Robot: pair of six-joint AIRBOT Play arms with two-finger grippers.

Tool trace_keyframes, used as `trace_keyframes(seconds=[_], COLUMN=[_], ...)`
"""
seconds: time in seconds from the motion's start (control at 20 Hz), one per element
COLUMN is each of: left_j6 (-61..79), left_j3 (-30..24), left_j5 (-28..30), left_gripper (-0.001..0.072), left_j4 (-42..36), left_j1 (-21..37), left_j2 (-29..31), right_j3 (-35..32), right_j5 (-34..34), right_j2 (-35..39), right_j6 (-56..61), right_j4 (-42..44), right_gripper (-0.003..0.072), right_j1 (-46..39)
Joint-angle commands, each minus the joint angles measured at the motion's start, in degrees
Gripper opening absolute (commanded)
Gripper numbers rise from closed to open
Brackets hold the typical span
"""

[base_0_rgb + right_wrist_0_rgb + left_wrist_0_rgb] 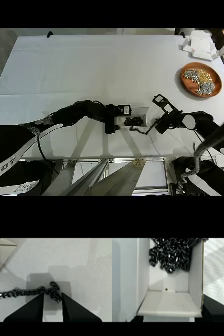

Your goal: Fold the box and place the chain.

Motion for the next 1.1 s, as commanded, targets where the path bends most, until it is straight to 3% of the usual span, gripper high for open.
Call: trace_keyframes(seconds=[0.0,0.1,0.15,0.35,0.5,0.75,1.05], left_j6=[0.02,0.02,0.02,0.02,0.02,0.02,0.02], left_j3=[0.00,0.00,0.00,0.00,0.00,0.00,0.00], left_j5=[0.00,0.00,0.00,-0.02,0.00,0.00,0.00], left_gripper=[0.0336,0.0336,0.0336,0.0336,0.0336,0.0336,0.0336], left_j4=[0.00,0.00,0.00,0.00,0.00,0.00,0.02], left_j1=[0.02,0.02,0.02,0.02,0.02,0.02,0.02], left_j2=[0.02,0.02,0.02,0.02,0.02,0.02,0.02], right_j3=[-0.02,-0.02,0.11,2.69,3.58,3.58,3.58], right_j5=[-0.11,-0.13,-0.07,3.10,5.79,10.49,5.07], right_j2=[-1.55,-1.53,-1.51,0.48,5.92,22.34,45.40], right_j6=[0.15,0.22,0.57,2.99,2.97,2.93,2.67], right_j4=[1.31,1.31,1.31,1.22,0.83,1.27,6.88], right_gripper=[0.0201,0.0018,0.0007,0.0007,0.0007,0.0005,0.0004], right_j1=[0.07,0.07,0.07,0.07,0.07,0.07,0.07])
